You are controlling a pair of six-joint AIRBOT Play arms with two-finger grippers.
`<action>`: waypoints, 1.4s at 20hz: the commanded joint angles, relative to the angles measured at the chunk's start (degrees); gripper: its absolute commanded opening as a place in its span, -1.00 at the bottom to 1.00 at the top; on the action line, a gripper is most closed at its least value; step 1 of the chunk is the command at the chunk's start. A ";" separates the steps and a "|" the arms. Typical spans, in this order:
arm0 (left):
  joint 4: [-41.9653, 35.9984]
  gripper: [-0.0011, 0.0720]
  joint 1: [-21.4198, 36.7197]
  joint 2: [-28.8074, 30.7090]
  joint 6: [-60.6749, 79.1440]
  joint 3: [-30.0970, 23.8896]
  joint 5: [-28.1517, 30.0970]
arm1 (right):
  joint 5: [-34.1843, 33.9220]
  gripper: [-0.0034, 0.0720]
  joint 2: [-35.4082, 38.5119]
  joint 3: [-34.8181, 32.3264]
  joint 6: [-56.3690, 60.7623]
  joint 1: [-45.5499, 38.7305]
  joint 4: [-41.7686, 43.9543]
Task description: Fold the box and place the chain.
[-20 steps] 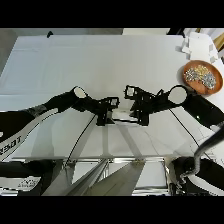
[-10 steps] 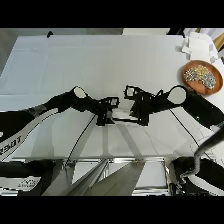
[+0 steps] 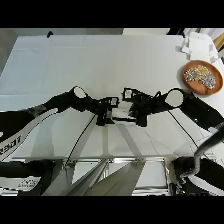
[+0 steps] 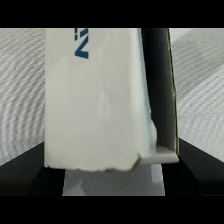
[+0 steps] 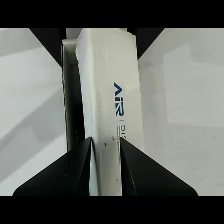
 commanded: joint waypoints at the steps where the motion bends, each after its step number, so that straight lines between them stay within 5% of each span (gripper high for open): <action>1: 0.02 0.10 0.02 0.04 0.04 0.02 -0.09 | 0.55 -0.45 0.04 -0.04 0.02 0.07 0.09; 28: 0.02 0.10 0.02 0.04 0.04 0.02 -0.09 | -1.03 -0.45 0.04 -1.68 -0.07 0.09 -0.07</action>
